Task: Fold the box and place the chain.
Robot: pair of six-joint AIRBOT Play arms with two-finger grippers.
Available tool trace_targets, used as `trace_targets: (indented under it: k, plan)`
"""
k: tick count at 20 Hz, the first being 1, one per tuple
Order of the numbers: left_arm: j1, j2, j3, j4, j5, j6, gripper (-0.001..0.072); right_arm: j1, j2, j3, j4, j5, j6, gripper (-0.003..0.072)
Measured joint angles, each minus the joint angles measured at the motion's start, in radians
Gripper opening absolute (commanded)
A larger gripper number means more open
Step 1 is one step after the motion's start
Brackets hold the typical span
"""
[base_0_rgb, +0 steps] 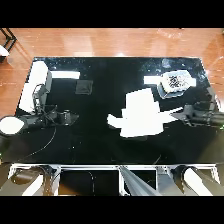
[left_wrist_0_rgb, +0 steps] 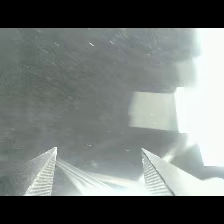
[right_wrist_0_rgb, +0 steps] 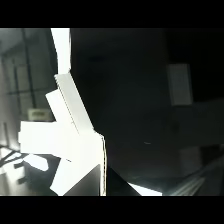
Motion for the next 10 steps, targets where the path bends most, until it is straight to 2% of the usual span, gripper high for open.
trace_targets:
  k: [5, 10]
  plan:
    - [0.0, -0.132, 0.0, -0.138, -0.018, 0.048, 0.0615, 0.311, 0.198, -0.14, 0.056, -0.189, 0.039, 0.0019]
    - [0.0, -0.269, 0.0, -0.272, -0.04, 0.179, 0.0615, 0.554, 0.249, -0.174, 0.005, -0.365, 0.029, 0.0019]
